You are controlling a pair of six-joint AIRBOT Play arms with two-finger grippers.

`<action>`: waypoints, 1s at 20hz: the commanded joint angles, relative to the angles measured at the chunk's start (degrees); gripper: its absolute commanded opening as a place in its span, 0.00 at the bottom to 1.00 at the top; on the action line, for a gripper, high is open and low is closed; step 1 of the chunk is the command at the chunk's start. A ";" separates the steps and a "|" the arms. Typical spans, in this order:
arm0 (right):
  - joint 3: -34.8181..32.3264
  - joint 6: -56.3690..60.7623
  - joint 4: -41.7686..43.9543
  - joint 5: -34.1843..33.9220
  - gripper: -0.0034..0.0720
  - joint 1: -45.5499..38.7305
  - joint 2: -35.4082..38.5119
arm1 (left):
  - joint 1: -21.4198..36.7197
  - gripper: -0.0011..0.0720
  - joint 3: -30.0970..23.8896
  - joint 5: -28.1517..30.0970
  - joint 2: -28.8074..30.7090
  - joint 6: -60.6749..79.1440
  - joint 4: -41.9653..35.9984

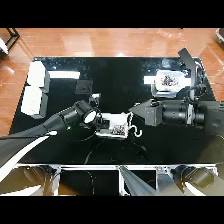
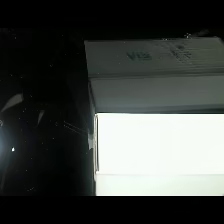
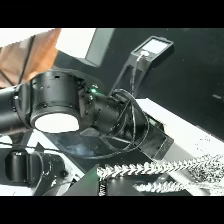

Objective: Fold the box and place the chain.

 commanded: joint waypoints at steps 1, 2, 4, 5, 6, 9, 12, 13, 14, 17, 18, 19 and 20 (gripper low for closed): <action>-0.24 0.02 -0.31 0.68 0.09 0.37 -0.07 | 0.00 0.05 0.04 0.00 0.00 0.00 0.00; -0.24 0.04 -0.28 0.61 0.09 0.39 -0.07 | 0.00 0.05 0.04 0.00 0.00 0.00 0.00; -0.44 0.04 -0.31 0.61 0.09 0.37 -0.07 | 0.00 0.05 0.04 0.00 0.00 0.00 0.00; -0.57 0.02 -1.60 0.59 0.09 0.35 -0.07 | 0.00 0.05 0.04 -0.07 0.00 0.00 0.00; -0.57 1.33 -5.03 0.70 0.09 0.35 -0.04 | 0.00 0.05 0.04 -0.09 0.00 0.00 0.00; -0.59 5.33 -10.88 -0.33 0.09 0.35 -0.04 | 0.00 0.05 0.04 -0.07 0.00 0.00 0.00; -0.87 5.25 -6.56 -1.79 0.09 0.61 -0.07 | 0.00 0.05 0.04 0.02 0.00 0.00 0.04; -1.16 4.28 -4.28 -0.94 0.09 1.29 -0.07 | 0.00 0.05 0.04 0.02 0.00 0.00 0.04; -1.42 3.82 -2.60 0.57 0.08 2.34 -0.20 | 0.00 0.05 0.04 0.07 0.00 0.00 0.04; -1.62 3.85 -1.31 5.51 0.08 5.60 -2.95 | 0.00 0.05 0.07 0.37 0.00 0.00 0.02; -1.62 3.82 -1.27 6.80 0.08 6.05 -4.22 | 0.00 0.05 0.04 0.17 0.00 0.00 0.02; -1.62 3.80 -1.20 7.89 0.08 6.25 -5.40 | 0.00 0.05 0.04 0.00 0.00 0.02 0.02; -1.62 3.34 -1.20 8.17 0.08 6.25 -6.25 | 0.00 0.05 0.04 -0.13 0.00 0.00 0.02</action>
